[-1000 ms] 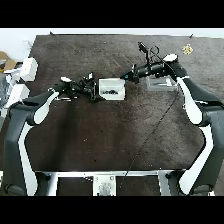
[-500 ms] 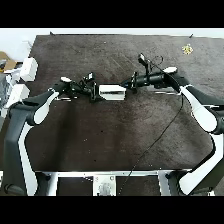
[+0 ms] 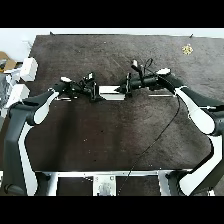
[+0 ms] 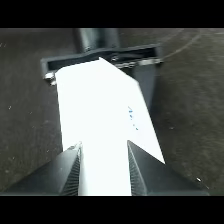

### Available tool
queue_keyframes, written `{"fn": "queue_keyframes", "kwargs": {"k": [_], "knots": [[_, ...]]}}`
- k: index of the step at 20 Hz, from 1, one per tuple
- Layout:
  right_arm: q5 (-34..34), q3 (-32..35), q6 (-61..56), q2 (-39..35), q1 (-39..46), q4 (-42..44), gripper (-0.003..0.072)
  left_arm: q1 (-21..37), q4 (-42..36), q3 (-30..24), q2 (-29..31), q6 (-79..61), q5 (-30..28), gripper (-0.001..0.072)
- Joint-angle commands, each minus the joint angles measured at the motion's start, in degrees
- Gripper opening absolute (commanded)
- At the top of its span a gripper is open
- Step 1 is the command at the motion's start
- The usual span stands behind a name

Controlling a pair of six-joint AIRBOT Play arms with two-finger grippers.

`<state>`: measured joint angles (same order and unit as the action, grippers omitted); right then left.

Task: Fold the box and place the chain.

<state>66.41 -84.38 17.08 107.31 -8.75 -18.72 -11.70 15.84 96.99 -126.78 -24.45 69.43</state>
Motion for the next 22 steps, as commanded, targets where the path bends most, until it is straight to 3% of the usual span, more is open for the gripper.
{"fn": "queue_keyframes", "kwargs": {"k": [1, 4, 5, 8, 10, 14, 16, 22], "knots": [[-4.04, -0.24, 1.36, -0.02, -1.84, -3.85, 0.0336, 0.04, 0.02, 0.02, 0.02, -0.02, -0.02, 0.0227], [-5.31, -0.26, 2.54, -0.02, -1.86, -3.87, 0.0338, 0.04, 0.02, 0.02, 0.02, -0.02, -0.02, 0.0227], [-4.94, -0.26, 2.75, -0.02, -1.86, -3.87, 0.0393, 0.04, 0.02, 0.02, 0.02, -0.02, -0.02, 0.0227], [-7.26, -0.26, 3.54, -0.02, -1.88, -4.66, 0.0395, 0.04, 0.02, 0.02, 0.02, -0.02, -0.02, 0.0227], [-9.88, -0.31, 4.37, -0.02, -1.86, -4.66, 0.0332, 0.04, 0.02, 0.02, 0.02, -0.02, -0.02, 0.0227], [-9.84, -3.21, 3.98, -0.02, -1.88, -4.66, 0.0323, 0.04, 0.02, 0.02, 0.02, -0.02, -0.02, 0.0227], [-9.29, -3.82, 2.99, -0.02, -1.88, -4.70, 0.0266, 0.04, 0.02, 0.02, 0.02, -0.02, -0.02, 0.0227], [-7.08, -3.82, -0.24, 1.36, -2.01, -8.33, 0.0264, 0.04, 0.02, 0.02, 0.02, -0.02, -0.02, 0.0227]]}}
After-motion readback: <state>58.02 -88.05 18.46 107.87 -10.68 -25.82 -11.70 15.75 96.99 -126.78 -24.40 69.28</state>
